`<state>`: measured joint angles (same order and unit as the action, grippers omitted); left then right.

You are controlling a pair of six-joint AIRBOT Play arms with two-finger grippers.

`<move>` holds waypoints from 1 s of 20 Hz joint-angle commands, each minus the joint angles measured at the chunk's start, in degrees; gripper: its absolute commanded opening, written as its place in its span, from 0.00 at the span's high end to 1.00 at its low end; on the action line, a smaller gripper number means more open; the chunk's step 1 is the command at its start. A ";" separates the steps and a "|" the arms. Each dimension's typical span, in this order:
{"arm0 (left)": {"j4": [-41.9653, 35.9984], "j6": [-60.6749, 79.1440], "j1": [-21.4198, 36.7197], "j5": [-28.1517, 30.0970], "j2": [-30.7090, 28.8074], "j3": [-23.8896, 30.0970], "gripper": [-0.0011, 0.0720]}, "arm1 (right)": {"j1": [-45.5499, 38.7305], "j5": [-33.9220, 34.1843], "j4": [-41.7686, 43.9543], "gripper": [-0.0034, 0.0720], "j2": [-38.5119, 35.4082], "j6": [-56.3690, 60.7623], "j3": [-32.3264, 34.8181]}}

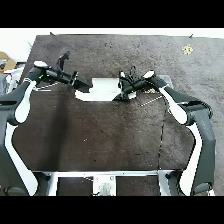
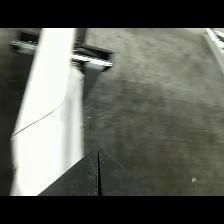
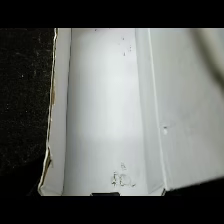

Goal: Fold the box and place the chain.

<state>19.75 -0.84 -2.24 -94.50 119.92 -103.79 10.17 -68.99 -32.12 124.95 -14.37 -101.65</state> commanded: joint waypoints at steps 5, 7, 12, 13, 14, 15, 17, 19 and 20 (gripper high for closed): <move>-0.74 -4.44 -4.92 12.26 -0.26 -0.07 0.97 | 0.04 -0.07 0.00 0.38 0.00 0.00 -0.02; -0.70 -6.91 -4.92 16.17 -0.26 -0.07 0.97 | 0.04 -0.07 0.00 0.38 0.00 0.00 -0.02; 0.48 -10.10 -4.92 22.43 -0.26 -0.07 0.97 | 0.04 -0.04 0.00 0.38 0.00 0.00 -0.02; 0.87 -11.39 -4.92 24.02 -0.26 -0.07 0.97 | 0.04 -0.07 0.00 0.38 0.00 0.02 -0.02; 1.18 -12.37 -4.92 25.33 -0.24 -0.07 0.97 | 0.04 -0.04 0.00 0.38 0.02 0.00 -0.02; 1.79 -12.94 -4.92 26.47 -0.24 -0.07 0.97 | 0.04 -0.04 0.00 0.38 0.00 0.00 -0.02; 4.39 -14.56 -4.94 28.13 -0.17 -0.07 0.97 | 0.04 -0.04 0.00 0.38 0.02 0.00 -0.02; 5.92 -15.69 -4.92 28.59 0.24 -0.04 0.97 | 0.04 -0.07 0.00 0.38 0.00 0.00 -0.02; 6.01 -15.65 -4.92 29.09 0.35 0.48 0.97 | 0.04 -0.07 0.00 0.38 0.00 0.00 -0.02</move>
